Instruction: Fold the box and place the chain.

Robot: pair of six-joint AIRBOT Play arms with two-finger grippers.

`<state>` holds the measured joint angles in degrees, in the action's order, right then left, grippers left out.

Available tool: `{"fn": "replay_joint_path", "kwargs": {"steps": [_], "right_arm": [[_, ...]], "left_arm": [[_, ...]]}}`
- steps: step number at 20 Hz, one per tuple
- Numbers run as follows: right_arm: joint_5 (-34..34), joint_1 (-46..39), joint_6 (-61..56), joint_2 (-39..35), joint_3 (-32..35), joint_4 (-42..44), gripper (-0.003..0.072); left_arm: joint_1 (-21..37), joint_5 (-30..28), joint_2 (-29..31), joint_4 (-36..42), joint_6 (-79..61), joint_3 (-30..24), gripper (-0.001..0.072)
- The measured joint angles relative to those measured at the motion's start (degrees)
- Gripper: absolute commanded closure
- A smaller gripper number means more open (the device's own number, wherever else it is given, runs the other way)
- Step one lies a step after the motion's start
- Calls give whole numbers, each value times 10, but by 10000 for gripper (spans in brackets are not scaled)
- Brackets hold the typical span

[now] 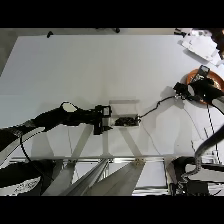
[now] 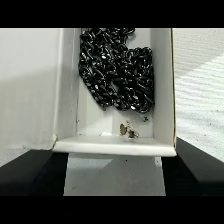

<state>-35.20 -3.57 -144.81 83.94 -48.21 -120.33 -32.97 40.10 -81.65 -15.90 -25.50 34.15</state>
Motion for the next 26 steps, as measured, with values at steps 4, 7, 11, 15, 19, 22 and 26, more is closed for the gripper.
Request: {"fn": "replay_joint_path", "kwargs": {"steps": [4, 7, 11, 15, 19, 22, 26], "right_arm": [[1, 0, -9, 6, 0, -27, 676], [3, 0, -9, 8, 0, -38, 675], [4, 11, 23, -8, 0, -43, 676], [-10, 44, 123, -70, 0, -44, 676], [-66, 103, 221, -160, 0, -44, 675], [-104, 168, 253, -234, 0, -44, 673], [-149, 281, 269, -314, 0, -43, 673]], "left_arm": [[0, 0, 0, 0, 0, 0, 390], [0, 0, 0, 0, 0, 0, 390], [0, 0, 0, 0, 0, 0, 390], [0, 0, 0, 0, 0, 0, 390], [0, 0, 0, 0, 0, 0, 390], [0, 0, 0, 0, 0, 0, 390], [0, 0, 0, 0, 0, 0, 390]]}}
